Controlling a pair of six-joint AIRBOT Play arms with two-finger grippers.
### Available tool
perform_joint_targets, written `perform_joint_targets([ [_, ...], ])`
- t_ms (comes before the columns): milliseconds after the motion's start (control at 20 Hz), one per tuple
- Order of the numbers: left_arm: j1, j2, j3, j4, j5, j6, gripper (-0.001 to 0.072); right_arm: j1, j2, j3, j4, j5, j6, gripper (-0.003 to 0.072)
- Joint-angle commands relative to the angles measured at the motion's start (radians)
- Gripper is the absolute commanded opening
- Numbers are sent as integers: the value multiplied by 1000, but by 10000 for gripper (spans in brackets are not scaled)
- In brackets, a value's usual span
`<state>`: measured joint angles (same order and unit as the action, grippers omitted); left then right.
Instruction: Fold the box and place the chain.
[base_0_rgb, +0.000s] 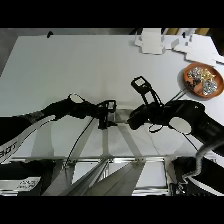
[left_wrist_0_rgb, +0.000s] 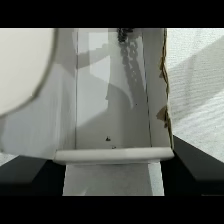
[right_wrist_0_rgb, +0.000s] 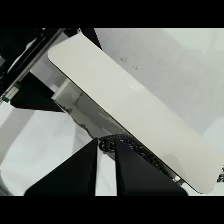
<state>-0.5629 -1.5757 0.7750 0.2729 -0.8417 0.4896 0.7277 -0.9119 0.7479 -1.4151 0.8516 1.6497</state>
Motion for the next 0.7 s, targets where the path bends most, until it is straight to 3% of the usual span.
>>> perform_joint_targets([
  [0,0,0,0,0,0,0,154,0,0,-8,9,-12,3,200],
  [150,0,0,0,0,0,0,154,-1,0,18,31,16,11,200],
  [350,0,0,0,0,0,0,154,-40,2,120,-71,115,84,199],
  [500,0,0,0,0,0,0,154,-209,3,175,-84,259,103,200],
  [650,0,0,0,0,0,0,154,-406,2,174,-156,320,95,197],
])
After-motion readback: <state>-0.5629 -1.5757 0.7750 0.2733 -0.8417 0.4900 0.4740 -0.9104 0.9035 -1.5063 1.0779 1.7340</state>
